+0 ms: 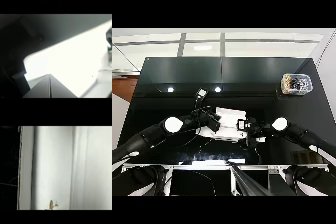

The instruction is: Fold the box and place the chain.

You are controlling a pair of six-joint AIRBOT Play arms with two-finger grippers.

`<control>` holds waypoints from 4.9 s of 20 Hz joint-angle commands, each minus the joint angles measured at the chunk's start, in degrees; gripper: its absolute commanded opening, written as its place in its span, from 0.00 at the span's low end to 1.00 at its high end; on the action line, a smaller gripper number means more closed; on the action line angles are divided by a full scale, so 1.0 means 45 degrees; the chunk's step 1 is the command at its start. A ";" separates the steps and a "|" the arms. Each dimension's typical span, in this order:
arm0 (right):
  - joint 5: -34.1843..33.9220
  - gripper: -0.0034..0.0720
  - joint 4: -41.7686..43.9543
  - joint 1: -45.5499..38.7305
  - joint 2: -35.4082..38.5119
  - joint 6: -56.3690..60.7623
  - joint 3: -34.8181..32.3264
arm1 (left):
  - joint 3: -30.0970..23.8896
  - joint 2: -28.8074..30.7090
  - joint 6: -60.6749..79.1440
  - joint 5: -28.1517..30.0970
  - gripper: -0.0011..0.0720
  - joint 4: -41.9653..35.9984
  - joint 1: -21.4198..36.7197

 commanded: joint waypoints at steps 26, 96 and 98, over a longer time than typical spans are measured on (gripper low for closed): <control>0.0933 0.75 -0.0209 0.0010 -0.0010 -0.0724 -0.0010 | -0.0704 0.1418 0.6781 -0.5289 0.88 0.5785 0.0418; 0.0831 0.75 -0.0160 0.0010 -0.0010 -0.0675 -0.0010 | -0.3565 0.1603 -0.4308 -0.8806 0.05 0.0597 0.8320; 0.0831 0.75 -0.0160 0.0010 -0.0010 -0.0675 -0.0010 | -0.3555 0.0651 -0.3152 -0.8641 0.05 -0.0554 0.7475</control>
